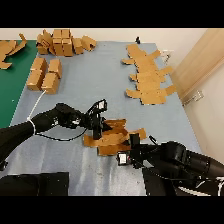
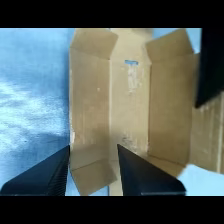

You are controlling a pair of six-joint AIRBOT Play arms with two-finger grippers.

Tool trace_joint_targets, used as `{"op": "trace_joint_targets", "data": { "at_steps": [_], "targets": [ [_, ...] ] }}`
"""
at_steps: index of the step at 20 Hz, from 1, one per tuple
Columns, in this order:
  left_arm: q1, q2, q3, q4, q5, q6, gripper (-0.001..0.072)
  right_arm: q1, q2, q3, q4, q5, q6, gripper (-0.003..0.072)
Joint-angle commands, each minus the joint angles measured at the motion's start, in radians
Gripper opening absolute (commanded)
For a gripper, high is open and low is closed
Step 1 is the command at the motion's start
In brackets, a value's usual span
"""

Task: Fold the box.

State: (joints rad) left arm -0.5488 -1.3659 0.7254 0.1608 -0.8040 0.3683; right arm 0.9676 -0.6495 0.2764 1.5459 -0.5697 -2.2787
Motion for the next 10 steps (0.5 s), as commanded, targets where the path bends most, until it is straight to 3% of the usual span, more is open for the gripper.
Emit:
{"op": "trace_joint_targets", "data": {
  "at_steps": [1, 10],
  "targets": [
    [0.000, 0.000, 0.001, 0.000, 0.000, 0.000, 0.0012, -0.007, 0.011, 0.001, -0.137, 0.049, 0.175, 0.0465],
    [0.000, 0.000, 0.001, 0.000, 0.000, 0.000, 0.0012, -0.008, 0.002, 0.001, -0.180, 0.076, 0.325, 0.0467]
  ]
}}
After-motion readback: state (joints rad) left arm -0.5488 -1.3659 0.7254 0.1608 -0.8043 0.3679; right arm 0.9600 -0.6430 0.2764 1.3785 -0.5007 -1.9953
